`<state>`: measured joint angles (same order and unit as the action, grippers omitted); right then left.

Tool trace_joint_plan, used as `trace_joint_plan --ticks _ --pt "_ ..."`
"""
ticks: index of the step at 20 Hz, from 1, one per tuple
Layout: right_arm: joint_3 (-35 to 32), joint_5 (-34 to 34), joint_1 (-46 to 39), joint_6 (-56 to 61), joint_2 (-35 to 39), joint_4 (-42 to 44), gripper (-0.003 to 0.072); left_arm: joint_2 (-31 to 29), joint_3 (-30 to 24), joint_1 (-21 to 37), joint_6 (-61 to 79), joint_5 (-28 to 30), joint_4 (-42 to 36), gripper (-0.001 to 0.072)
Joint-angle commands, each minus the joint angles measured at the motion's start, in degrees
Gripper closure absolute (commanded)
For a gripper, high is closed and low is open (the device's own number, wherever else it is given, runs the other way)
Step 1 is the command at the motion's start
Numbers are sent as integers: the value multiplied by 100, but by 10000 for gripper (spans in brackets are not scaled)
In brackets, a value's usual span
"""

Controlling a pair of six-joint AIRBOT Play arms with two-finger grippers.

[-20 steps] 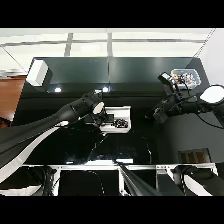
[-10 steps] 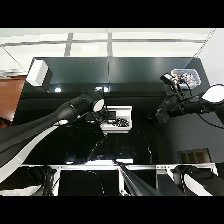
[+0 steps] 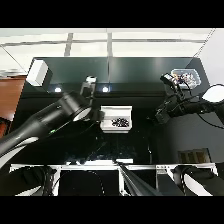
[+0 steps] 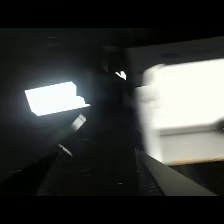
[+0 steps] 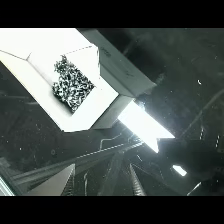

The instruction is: Fold the box and place the chain.

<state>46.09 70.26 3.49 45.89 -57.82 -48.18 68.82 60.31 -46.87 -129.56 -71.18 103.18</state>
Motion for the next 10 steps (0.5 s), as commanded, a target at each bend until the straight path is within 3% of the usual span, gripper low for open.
trace_joint_plan --ticks 1,2,4,5,6,8,9,10 --pt "2 2 -4 116 4 7 275 -1119 -1108 614 31 90 422 180" --pt "2 2 -4 238 4 9 276 -1384 -1508 1091 35 365 173 180" --pt "2 2 -2 417 4 11 276 -1812 -2315 2262 468 1491 -1043 180" --pt "2 -2 -2 496 4 11 276 -1873 -2684 2881 1574 2135 -2356 181" --pt "2 -4 -2 542 4 11 276 -1808 -2983 3414 3235 2411 -4046 183" --pt "2 -50 -2 632 4 11 276 -1488 -3357 4046 7165 1985 -6878 182" --pt "2 -96 -2 693 4 11 275 -1259 -3449 4172 8918 1432 -7705 182" --pt "2 -142 -2 756 4 11 275 -1043 -3467 4159 10006 1054 -7962 180"
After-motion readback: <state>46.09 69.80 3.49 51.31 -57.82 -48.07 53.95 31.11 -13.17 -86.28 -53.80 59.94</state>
